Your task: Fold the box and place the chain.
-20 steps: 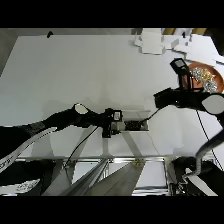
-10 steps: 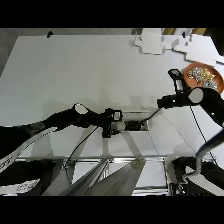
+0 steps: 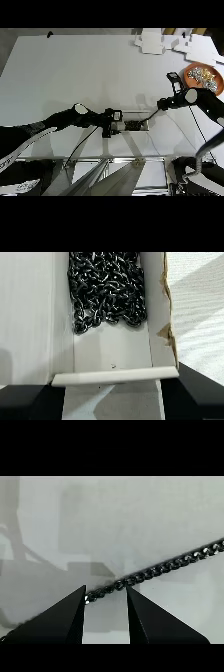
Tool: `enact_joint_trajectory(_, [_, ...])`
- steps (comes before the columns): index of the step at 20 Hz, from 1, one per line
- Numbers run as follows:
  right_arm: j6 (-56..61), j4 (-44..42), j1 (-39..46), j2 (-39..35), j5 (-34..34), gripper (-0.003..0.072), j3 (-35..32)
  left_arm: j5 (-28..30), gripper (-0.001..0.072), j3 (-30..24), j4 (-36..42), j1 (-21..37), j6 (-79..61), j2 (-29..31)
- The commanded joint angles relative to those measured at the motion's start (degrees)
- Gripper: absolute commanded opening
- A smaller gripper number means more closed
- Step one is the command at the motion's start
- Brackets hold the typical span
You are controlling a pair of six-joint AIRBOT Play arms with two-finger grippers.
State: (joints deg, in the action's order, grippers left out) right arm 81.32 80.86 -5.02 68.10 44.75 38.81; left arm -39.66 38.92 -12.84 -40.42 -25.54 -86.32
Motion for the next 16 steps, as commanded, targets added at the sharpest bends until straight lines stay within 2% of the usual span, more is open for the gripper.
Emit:
enact_joint_trajectory(1, [2.7,2.3,0.0,0.2,0.1,0.027,0.0,0.0,0.0271,0.0,0.0,0.0,0.0,0.0])
enact_joint_trajectory(12, [3.0,2.3,0.0,3.8,0.7,0.0239,0.0,0.0,0.0271,0.0,0.0,0.0,0.0,0.0])
enact_joint_trajectory(14, [4.0,2.3,0.0,4.0,0.7,0.0157,0.0,0.0,0.0271,0.0,0.0,0.0,0.0,0.0])
enact_joint_trajectory(15, [4.0,2.3,0.0,4.0,0.7,0.0156,0.0,0.0,0.0271,0.0,0.0,0.0,0.0,0.0])
enact_joint_trajectory(16, [4.0,2.3,0.0,4.0,0.7,0.012,0.0,0.0,0.0271,0.0,0.0,0.0,0.0,0.0])
